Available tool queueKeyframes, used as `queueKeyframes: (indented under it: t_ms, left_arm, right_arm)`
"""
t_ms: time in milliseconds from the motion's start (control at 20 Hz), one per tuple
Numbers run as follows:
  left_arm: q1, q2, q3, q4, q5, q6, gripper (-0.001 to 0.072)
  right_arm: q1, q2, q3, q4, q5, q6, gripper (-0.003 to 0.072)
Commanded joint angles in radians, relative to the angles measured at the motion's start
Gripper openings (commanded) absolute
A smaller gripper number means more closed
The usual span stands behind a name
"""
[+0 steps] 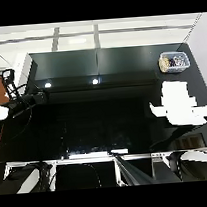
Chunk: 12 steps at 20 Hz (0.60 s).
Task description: Fold the box and place the chain.
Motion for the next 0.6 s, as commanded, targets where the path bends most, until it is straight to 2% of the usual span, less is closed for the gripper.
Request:
queueKeyframes:
  t_ms: [0, 50, 150, 200, 250, 450, 550]
  left_arm:
    - [-0.001, -0.003, -0.001, 0.0, -0.002, -0.001, 0.0704]
    - [-0.001, -0.003, -0.001, 0.0, -0.002, 0.0, 0.0704]
    - [-0.001, -0.003, -0.001, 0.0, -0.002, 0.0, 0.0704]
    - [-0.001, -0.003, -0.001, 0.0, -0.002, 0.0, 0.0704]
    - [-0.001, -0.003, -0.001, 0.0, -0.002, 0.0, 0.0704]
    - [-0.001, -0.003, -0.001, 0.0, -0.002, 0.0, 0.0704]
    - [-0.001, -0.003, -0.001, 0.0, -0.027, 0.0, 0.0704]
  right_arm:
    - [-0.03, -0.075, 0.039, 0.016, 0.183, -0.159, 0.072]
    - [-0.026, -0.075, 0.039, 0.018, 0.179, -0.169, 0.072]
    - [-0.01, -0.076, 0.039, 0.018, 0.174, -0.2, 0.0359]
    - [-0.003, -0.075, 0.039, 0.02, 0.174, -0.219, 0.0091]
    - [0.0, -0.075, 0.039, 0.035, 0.186, -0.22, 0.0012]
    - [0.04, -0.024, 0.034, 0.161, 0.254, -0.233, 0.0011]
    - [0.093, 0.047, -0.023, 0.274, 0.24, -0.251, 0.0011]
